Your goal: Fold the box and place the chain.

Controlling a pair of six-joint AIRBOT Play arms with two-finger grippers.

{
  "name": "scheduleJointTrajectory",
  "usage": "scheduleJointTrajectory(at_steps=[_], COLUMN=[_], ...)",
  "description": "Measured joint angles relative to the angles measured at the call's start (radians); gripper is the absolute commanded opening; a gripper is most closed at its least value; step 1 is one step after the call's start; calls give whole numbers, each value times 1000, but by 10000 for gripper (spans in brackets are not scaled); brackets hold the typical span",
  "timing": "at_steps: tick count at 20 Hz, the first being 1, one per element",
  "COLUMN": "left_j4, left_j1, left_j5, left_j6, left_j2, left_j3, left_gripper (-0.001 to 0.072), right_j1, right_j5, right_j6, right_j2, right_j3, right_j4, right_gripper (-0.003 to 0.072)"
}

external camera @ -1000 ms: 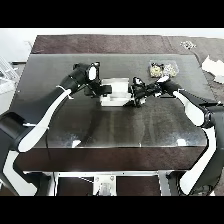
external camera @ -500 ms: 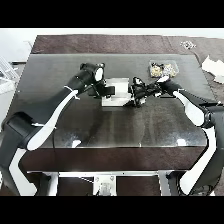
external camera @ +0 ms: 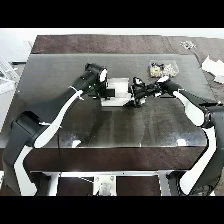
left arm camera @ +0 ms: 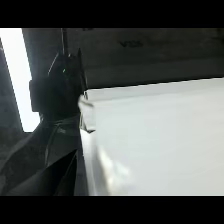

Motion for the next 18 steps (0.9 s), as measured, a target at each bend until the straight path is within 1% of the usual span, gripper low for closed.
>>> scheduleJointTrajectory(at_steps=[3, 5, 9, 11, 18], left_j4=[17, 21, 37, 42, 47], left_j1=[-5, -8, -18, -18, -13], left_j5=[-5, -13, -82, -106, -155], left_j6=[-6, -8, -16, -25, -69], left_j2=[-3, -19, -76, -95, -135], left_j3=[3, 24, 119, 150, 183], left_gripper=[387, 387, 387, 387, 386], right_j1=[0, 0, 0, 0, 0], right_j5=[0, 0, 0, 0, 0], right_j6=[0, 0, 0, 0, 0], right_j2=[0, 0, 0, 0, 0], right_j3=[0, 0, 0, 0, 0], right_j4=[0, 0, 0, 0, 0], right_gripper=[580, 580, 580, 580, 580])
